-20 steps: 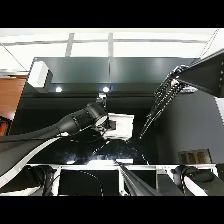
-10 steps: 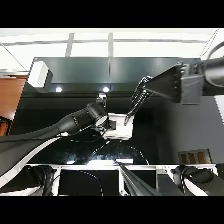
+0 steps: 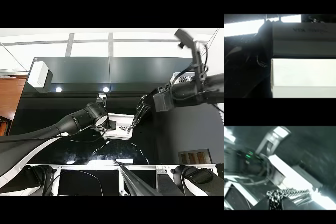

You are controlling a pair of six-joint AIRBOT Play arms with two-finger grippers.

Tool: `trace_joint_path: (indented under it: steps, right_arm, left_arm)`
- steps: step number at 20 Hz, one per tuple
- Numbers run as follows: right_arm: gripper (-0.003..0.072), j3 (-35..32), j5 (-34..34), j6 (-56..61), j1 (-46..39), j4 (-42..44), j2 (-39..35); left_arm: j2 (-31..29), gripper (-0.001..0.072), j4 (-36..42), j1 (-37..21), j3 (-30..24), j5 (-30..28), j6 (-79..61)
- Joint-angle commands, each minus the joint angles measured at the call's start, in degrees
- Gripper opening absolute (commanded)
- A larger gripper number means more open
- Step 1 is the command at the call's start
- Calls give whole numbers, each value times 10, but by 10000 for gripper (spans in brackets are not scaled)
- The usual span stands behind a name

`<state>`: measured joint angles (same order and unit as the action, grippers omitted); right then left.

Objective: Fold the box and place the chain.

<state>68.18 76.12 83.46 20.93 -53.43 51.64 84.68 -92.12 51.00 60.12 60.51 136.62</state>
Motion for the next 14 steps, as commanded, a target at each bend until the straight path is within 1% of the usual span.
trace_joint_path:
  steps: [1,4,5,7,9,12,14]
  right_arm:
    - [6,-52,-15,17,19,-17,0]
    - [6,-109,-84,13,43,45,1]
    - [6,-120,-108,3,50,64,1]
    - [6,-122,-139,-2,57,76,1]
    - [6,-123,-147,-12,57,90,1]
    - [6,-128,-125,-12,57,86,5]
    - [6,-156,-117,-11,57,86,6]
  left_arm:
    - [0,25,0,0,0,0,0]
    - [0,26,0,0,0,0,0]
    - [0,25,0,0,0,0,0]
    - [0,25,0,0,0,0,0]
    - [0,25,0,0,0,0,0]
    - [0,25,0,0,0,0,0]
    - [0,26,0,0,0,0,0]
